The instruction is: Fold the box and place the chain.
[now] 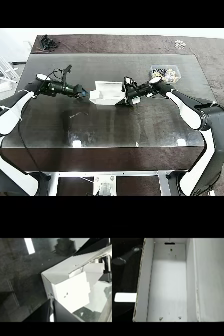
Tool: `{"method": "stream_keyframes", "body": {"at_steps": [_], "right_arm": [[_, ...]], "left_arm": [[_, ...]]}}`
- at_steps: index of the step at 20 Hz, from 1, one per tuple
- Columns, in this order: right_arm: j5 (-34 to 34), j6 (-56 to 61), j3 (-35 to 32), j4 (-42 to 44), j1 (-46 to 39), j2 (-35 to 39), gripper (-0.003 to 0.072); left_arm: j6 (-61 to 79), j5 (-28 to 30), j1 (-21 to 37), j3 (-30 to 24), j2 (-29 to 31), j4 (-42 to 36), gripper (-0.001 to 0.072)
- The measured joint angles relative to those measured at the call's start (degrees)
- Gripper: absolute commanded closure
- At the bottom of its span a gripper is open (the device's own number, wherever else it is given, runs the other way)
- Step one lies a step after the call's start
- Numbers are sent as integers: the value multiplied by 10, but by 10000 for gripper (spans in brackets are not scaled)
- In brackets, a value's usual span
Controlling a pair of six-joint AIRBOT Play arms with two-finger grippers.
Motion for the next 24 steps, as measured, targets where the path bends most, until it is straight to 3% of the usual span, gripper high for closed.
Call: {"method": "stream_keyframes", "body": {"at_steps": [9,11,24], "right_arm": [[0,0,0,0,0,0,100],[0,0,0,0,0,0,100],[0,0,0,0,0,0,99]], "left_arm": [[7,-7,-1,0,0,-12,629],[10,-8,-1,0,0,-12,441],[18,-1,-19,1,-1,-21,442]]}}
